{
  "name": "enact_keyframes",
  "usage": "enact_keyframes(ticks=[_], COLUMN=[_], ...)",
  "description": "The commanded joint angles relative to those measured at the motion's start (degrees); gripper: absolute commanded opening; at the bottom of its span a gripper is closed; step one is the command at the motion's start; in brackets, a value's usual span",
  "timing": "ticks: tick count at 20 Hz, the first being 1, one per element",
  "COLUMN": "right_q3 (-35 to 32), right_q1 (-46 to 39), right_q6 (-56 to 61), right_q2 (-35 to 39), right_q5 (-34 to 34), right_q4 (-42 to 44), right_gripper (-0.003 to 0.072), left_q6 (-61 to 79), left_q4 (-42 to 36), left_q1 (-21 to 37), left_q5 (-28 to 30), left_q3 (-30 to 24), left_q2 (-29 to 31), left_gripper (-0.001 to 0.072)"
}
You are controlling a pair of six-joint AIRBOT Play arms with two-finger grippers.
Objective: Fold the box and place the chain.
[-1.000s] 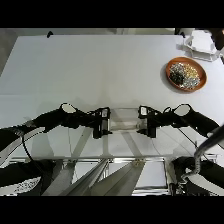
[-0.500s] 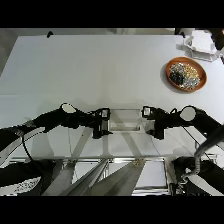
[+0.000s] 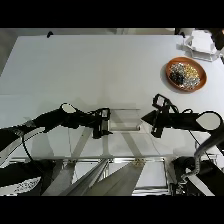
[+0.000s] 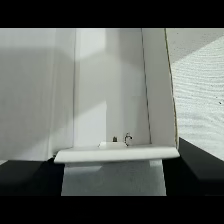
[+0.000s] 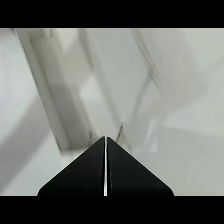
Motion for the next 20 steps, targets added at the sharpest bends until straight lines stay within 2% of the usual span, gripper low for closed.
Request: enact_keyframes(ticks=[1,3,6,10,14,20], right_q3=[0.0,0.0,0.0,0.0,0.0,0.1], right_q1=[0.2,2.3,6.6,7.0,7.0,7.0], right_q6=[-3.6,-6.3,-8.1,-8.2,-5.2,-4.3], right_q2=[0.1,-3.6,-11.0,-18.8,-22.1,-22.1], right_q5=[-7.4,-9.5,-11.8,-17.1,-20.0,-18.8], right_q4=[20.5,24.0,24.1,24.1,24.1,24.2], right_gripper=[0.0012,0.001,0.001,0.0011,0.0011,0.0011], left_q6=[0.0,0.0,0.0,0.0,0.0,0.0], left_q4=[0.0,0.0,0.0,0.0,0.0,0.0], left_q1=[0.0,0.0,0.0,0.0,0.0,0.0], left_q5=[0.0,0.0,0.0,0.0,0.0,0.0], left_q3=[0.0,0.0,0.0,0.0,0.0,0.0], left_q2=[0.0,0.0,0.0,0.0,0.0,0.0], left_gripper=[0.0132,0.0132,0.0132,0.0132,0.0132,0.0132])
